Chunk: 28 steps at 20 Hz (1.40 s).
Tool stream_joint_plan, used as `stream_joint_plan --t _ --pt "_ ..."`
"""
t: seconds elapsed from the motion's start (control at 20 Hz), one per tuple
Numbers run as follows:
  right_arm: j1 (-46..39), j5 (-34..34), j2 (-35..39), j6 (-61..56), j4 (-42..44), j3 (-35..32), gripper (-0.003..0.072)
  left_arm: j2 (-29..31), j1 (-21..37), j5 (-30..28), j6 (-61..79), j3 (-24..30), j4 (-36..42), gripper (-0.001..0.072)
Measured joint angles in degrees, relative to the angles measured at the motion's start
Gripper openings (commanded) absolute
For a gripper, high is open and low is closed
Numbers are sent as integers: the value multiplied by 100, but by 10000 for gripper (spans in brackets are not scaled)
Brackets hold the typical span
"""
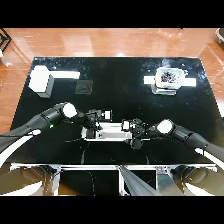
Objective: Fold the box and place the chain.
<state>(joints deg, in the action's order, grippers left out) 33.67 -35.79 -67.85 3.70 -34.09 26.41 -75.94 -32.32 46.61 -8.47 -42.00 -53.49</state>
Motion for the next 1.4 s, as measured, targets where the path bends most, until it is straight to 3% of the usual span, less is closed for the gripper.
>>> stream_joint_plan --t 0.2,0.25,0.3,0.45,0.5,0.55,0.85,1.25,1.3,1.35,1.4 --pt "0 0 0 -2 2 0 295 0 -4 35 -2 0 -2 29" --pt "0 0 0 -2 2 0 295 0 -4 52 -2 0 -2 77" --pt "0 2 0 -2 2 0 295 0 -4 79 -2 -7 -2 192" --pt "4 -11 0 -20 26 -2 296 48 -7 293 -39 -50 -50 435" --pt "4 -9 0 -17 24 -2 296 79 -7 286 -66 -68 -37 579" --pt "7 -9 0 -9 13 -2 295 118 -7 334 -72 -87 -39 636" --pt "4 -2 0 -4 4 -2 296 426 28 575 -861 -310 -586 636" --pt "4 0 0 -7 4 -2 295 1161 435 1834 -2564 -463 -1390 620" --pt "4 0 0 -7 7 -2 296 1215 459 1919 -2719 -468 -1394 550" --pt "4 0 0 -7 7 -2 296 1255 472 2006 -2857 -468 -1375 308" --pt "7 0 0 -7 4 0 296 1283 485 2138 -2979 -468 -1338 16"
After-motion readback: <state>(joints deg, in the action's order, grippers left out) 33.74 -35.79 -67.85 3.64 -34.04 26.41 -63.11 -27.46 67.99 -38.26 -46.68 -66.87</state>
